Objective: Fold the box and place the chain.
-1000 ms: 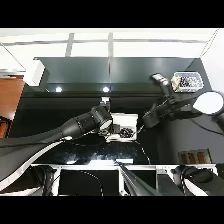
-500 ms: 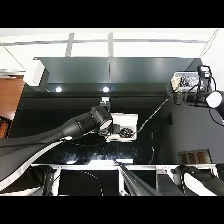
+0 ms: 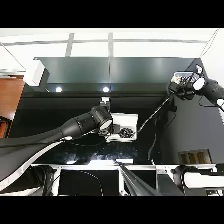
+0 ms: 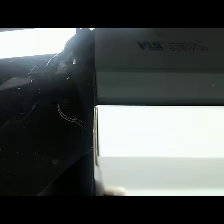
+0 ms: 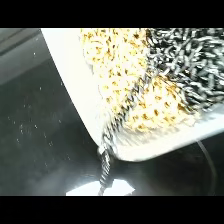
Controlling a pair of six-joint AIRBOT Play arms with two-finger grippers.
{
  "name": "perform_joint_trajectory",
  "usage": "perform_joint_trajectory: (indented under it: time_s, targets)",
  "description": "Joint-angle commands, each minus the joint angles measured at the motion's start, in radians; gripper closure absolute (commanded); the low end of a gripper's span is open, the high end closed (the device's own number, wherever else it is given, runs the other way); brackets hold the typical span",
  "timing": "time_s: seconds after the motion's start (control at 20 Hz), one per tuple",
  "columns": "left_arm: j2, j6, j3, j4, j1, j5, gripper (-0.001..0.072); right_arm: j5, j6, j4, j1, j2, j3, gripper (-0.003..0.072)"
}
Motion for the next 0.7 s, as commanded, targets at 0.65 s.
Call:
perform_joint_trajectory:
  time_s: [0.65]
  targets:
    - [0.000,0.000,0.000,0.000,0.000,0.001,0.0684,0.600,-0.404,0.261,-0.002,0.764,0.025,0.0676]
